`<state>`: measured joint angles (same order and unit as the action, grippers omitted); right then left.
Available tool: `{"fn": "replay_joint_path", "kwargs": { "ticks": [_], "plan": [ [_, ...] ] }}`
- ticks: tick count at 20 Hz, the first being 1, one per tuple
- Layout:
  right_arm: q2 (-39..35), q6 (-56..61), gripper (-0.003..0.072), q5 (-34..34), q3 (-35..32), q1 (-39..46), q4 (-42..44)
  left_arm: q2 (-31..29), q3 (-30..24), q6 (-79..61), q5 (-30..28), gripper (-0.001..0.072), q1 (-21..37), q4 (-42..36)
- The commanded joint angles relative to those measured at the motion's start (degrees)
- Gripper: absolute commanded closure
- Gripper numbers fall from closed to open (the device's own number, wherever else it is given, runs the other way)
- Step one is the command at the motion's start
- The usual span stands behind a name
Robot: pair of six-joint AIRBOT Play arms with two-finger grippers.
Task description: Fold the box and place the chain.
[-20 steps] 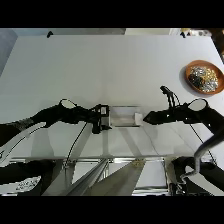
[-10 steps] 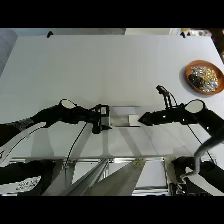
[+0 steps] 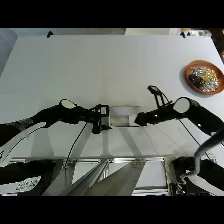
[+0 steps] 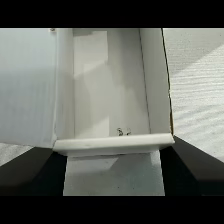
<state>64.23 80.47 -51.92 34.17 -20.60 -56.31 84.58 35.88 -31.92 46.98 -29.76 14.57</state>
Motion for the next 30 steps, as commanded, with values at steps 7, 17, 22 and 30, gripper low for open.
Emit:
{"fn": "replay_joint_path", "kwargs": {
  "ticks": [7, 17, 22, 30],
  "plan": [
    [10.12, 26.64, 0.0209, -3.89, 10.16, -13.14, -20.48, -0.02, 0.07, 0.00, 0.00, 0.0558, 0.02, 0.00],
    [11.56, 36.81, 0.0346, -3.61, 10.78, -14.84, -24.35, -0.02, 0.07, 0.00, -0.02, 0.0558, 0.02, 0.00],
    [12.46, 36.74, 0.0424, -2.49, 10.78, -16.59, -24.70, -0.02, 0.07, 0.00, -0.02, 0.0558, 0.02, 0.02],
    [12.46, 35.82, 0.0668, -2.71, 10.78, -16.61, -27.15, -0.02, 0.07, 0.00, 0.00, 0.0558, 0.02, 0.00]
  ]
}}
